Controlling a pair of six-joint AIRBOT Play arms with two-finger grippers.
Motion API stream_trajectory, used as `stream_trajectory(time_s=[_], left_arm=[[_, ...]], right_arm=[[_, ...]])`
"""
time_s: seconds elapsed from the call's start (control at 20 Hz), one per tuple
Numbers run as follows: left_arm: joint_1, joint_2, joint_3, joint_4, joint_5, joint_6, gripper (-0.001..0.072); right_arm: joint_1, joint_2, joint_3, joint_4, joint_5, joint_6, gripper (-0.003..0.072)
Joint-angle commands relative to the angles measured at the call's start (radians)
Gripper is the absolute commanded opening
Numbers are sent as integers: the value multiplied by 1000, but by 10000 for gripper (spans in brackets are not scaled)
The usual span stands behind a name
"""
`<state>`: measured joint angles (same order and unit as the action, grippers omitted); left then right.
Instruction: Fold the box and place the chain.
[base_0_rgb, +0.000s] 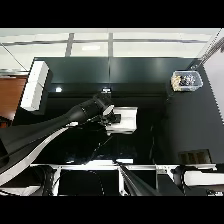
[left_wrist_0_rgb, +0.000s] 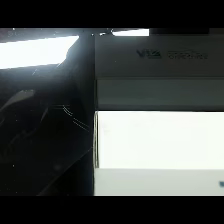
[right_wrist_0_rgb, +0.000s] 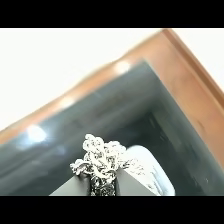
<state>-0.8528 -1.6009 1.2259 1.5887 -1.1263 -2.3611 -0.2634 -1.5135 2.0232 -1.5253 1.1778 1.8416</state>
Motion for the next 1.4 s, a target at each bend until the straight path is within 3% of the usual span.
stream_trajectory(time_s=[0.0,0.4,0.75,0.95,1.2,1.35], left_arm=[[1,0,0,0,0,0,27],[1,0,0,0,-7,0,27],[1,0,0,0,-8,0,27],[1,0,0,0,-8,0,26],[1,0,0,0,-8,0,27],[1,0,0,0,-8,0,26]], right_arm=[[0,146,4,103,26,-102,11],[38,330,-43,462,480,-287,11],[212,534,-377,517,505,-359,11],[249,540,-482,671,492,-388,11],[338,540,-603,689,490,-396,11],[431,539,-657,714,393,-396,10]])
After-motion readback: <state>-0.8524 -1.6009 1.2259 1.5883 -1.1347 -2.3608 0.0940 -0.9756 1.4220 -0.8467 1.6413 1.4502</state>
